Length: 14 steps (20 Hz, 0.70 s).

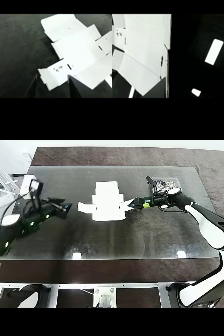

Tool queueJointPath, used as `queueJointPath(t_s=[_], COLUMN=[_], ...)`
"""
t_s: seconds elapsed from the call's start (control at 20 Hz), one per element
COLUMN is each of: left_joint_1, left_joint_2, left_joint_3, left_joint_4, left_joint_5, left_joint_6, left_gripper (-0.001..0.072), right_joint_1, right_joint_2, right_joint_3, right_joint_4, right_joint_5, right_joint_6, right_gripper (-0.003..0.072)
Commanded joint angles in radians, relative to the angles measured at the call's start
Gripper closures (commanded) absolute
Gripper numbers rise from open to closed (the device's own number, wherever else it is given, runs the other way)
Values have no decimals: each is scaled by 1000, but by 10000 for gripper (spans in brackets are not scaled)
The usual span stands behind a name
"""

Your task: Fold the box and place the chain.

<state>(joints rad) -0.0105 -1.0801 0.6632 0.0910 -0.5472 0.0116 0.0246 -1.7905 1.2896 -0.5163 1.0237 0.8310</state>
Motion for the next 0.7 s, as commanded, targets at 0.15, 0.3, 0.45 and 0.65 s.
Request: queueJointPath(t_s=[0.15,0.3,0.45,0.65], left_joint_1=[0,0,0,-6], left_joint_2=[-354,-500,-624,-703], left_joint_3=[284,467,632,756], left_joint_4=[61,222,330,351], left_joint_5=[-140,-246,-336,-389], left_joint_6=[-194,-367,-495,-538], left_gripper=[248,248,249,248], right_joint_1=[0,0,0,1], right_joint_2=[0,0,0,0], right_joint_3=[1,1,1,0], right_joint_4=[-1,-1,-1,-1], right_joint_5=[-3,-6,-6,-6], right_joint_6=[5,27,41,71], right_gripper=[683,683,683,683])
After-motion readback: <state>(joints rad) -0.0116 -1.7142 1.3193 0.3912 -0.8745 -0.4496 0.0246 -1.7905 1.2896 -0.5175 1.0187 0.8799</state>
